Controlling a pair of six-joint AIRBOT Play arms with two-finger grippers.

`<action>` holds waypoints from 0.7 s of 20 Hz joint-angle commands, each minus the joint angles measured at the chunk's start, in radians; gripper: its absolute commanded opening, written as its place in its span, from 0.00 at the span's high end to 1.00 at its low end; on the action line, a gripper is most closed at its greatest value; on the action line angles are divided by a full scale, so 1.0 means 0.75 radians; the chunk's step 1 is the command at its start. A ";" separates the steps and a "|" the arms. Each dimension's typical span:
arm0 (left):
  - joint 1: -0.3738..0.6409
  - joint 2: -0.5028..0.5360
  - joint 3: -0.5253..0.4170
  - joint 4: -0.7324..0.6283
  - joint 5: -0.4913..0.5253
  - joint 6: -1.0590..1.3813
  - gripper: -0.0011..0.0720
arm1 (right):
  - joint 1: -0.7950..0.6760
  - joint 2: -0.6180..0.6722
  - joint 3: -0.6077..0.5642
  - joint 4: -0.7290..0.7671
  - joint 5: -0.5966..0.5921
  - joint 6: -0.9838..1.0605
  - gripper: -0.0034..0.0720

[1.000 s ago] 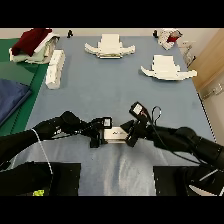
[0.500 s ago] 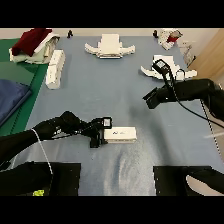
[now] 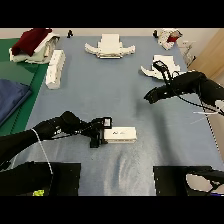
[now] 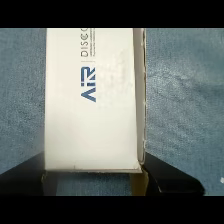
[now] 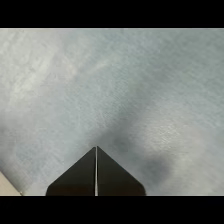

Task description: Fold the box.

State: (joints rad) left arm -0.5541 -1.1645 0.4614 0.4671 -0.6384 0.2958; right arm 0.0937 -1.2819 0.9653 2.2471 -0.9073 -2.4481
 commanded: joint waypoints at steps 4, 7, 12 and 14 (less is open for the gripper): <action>0.001 -0.001 0.000 -0.003 0.001 0.001 0.45 | -0.007 -0.015 0.006 0.001 0.011 -0.004 0.95; 0.000 0.002 0.002 -0.005 -0.004 -0.002 0.45 | -0.007 -0.015 0.006 0.001 0.011 -0.004 0.95; 0.004 0.084 0.012 0.017 -0.020 -0.143 0.45 | -0.007 -0.015 0.006 -0.001 0.011 -0.004 0.95; 0.040 0.142 0.012 0.047 -0.020 -0.246 0.45 | -0.007 -0.015 0.006 -0.001 0.011 -0.004 0.95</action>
